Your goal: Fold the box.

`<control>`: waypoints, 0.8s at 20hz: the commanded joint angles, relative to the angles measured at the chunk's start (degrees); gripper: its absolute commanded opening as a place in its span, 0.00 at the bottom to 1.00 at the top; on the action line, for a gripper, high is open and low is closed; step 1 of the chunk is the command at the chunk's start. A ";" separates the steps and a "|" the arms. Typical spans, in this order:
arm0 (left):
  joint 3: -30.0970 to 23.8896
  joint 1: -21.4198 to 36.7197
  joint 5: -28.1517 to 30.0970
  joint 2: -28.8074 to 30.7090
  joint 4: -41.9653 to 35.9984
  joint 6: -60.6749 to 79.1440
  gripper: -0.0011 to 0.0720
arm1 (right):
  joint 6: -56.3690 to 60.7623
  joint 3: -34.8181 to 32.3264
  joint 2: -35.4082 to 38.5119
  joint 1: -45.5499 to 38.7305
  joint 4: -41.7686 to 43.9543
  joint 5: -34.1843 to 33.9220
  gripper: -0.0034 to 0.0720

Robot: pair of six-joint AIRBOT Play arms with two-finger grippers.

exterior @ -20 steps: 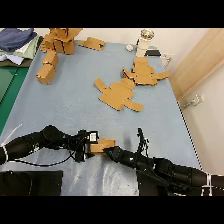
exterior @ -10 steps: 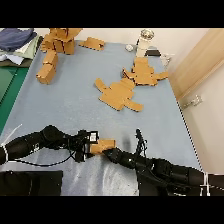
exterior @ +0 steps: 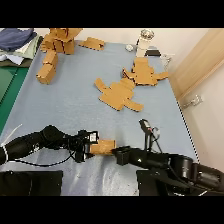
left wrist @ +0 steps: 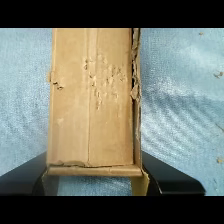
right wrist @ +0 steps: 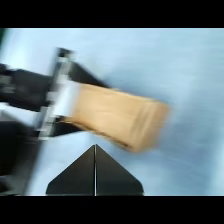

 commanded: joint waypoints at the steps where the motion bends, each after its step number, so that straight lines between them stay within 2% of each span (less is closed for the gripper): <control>1: -0.02 -0.02 0.09 -0.02 0.00 0.07 0.64 | -0.24 6.01 2.29 -1.36 -12.37 -40.61 0.05; 3: 0.00 -0.02 2.58 -0.02 0.00 2.23 0.64 | -0.22 7.58 0.81 -1.36 -12.92 -46.77 0.05; 5: -0.02 -0.02 5.95 -0.02 0.00 2.12 0.64 | 1.70 8.57 -1.20 -1.36 -12.26 -45.97 0.05; 13: -0.02 -0.02 5.20 -0.02 -0.02 2.12 0.64 | 7.61 9.05 -12.79 -1.36 -10.75 -33.16 0.05; 16: -0.02 -0.02 4.96 -0.02 -0.04 2.08 0.64 | 8.41 9.05 -15.45 -1.36 -10.82 -30.91 0.05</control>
